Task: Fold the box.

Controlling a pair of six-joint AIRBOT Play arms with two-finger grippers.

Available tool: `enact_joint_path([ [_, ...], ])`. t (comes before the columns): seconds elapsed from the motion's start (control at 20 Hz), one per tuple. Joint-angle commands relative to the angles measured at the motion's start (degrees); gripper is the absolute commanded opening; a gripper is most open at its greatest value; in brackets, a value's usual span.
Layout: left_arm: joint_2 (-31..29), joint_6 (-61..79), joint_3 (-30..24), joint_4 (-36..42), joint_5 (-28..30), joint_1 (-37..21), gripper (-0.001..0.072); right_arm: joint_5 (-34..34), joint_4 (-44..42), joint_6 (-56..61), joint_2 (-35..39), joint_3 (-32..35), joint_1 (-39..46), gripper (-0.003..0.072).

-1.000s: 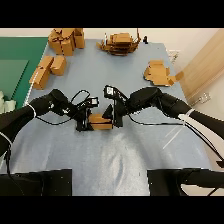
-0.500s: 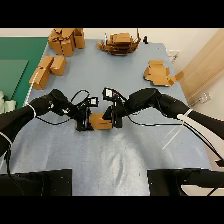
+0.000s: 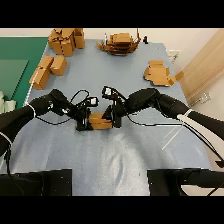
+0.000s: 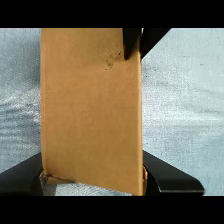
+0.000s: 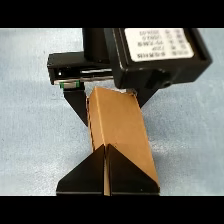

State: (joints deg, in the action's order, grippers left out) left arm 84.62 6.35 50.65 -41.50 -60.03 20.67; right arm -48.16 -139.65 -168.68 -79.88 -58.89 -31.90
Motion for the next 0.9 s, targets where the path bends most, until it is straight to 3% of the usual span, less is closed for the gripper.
enact_joint_path([
  [0.0, 0.0, 0.02, -0.02, -0.07, -0.02, 0.04, 0.035, 4.55, -0.2, 0.79, 0.09, -0.07, -0.02, 0.0008],
  [0.65, 0.0, 0.04, -0.02, -0.07, 0.02, 0.04, 0.035, 5.66, 3.06, 0.68, 0.66, -0.07, -0.02, 0.0008],
  [0.85, 0.0, 0.04, -0.02, -0.07, 0.04, 0.04, 0.0349, 3.04, 3.43, 0.68, 0.59, -0.04, -0.07, 0.0008],
])
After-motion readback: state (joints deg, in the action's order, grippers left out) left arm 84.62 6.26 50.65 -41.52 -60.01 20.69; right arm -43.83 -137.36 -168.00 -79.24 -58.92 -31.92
